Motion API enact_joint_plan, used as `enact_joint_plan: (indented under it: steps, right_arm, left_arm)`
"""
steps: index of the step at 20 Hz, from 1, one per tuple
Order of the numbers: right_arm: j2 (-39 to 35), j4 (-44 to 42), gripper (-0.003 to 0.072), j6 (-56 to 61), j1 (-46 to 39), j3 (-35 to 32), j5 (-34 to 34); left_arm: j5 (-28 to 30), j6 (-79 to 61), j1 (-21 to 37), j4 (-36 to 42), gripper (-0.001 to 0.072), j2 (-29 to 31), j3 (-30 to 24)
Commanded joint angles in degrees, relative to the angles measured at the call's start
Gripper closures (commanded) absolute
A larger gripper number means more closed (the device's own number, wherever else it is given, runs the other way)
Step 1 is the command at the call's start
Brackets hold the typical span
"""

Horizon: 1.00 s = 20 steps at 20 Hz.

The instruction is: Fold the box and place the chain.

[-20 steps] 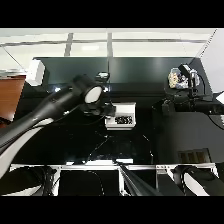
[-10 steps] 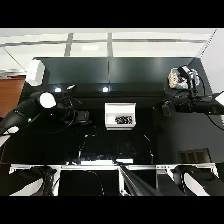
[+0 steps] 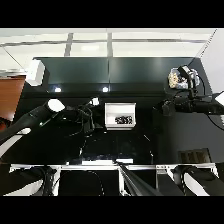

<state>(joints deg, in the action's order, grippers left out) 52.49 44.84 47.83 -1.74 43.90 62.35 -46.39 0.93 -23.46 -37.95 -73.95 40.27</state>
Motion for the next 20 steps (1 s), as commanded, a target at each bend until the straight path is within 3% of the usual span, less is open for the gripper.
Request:
enact_joint_plan:
  steps: [1,10,16,18,19,20]
  right_arm:
    - [0.04,0.02,0.0292,0.15,-0.04,-0.02,-0.02]
    - [0.04,0.02,0.0292,0.37,-0.04,-0.02,-0.13]
    - [0.17,0.00,0.0292,0.37,0.07,-0.02,-4.48]
    - [1.05,-1.05,0.0291,0.39,0.35,-0.15,-5.35]
    - [1.79,-2.82,0.0212,1.44,1.20,-0.63,-7.23]
    - [2.84,-5.49,-0.0031,5.70,2.60,-0.87,-9.55]
  left_arm:
    - [-0.90,-8.44,-0.42,1.16,-0.0010,-5.16,2.58]
    - [0.42,-11.67,-1.16,7.21,-0.0009,-7.69,3.52]
    - [0.90,-12.52,-3.58,6.82,-0.0006,-9.07,5.09]
    - [1.14,-12.50,-3.63,6.23,0.0081,-9.07,5.14]
    - [1.20,-12.50,-3.63,5.75,0.0179,-9.07,5.16]
    - [1.18,-12.50,-3.63,5.55,0.0222,-9.07,5.18]
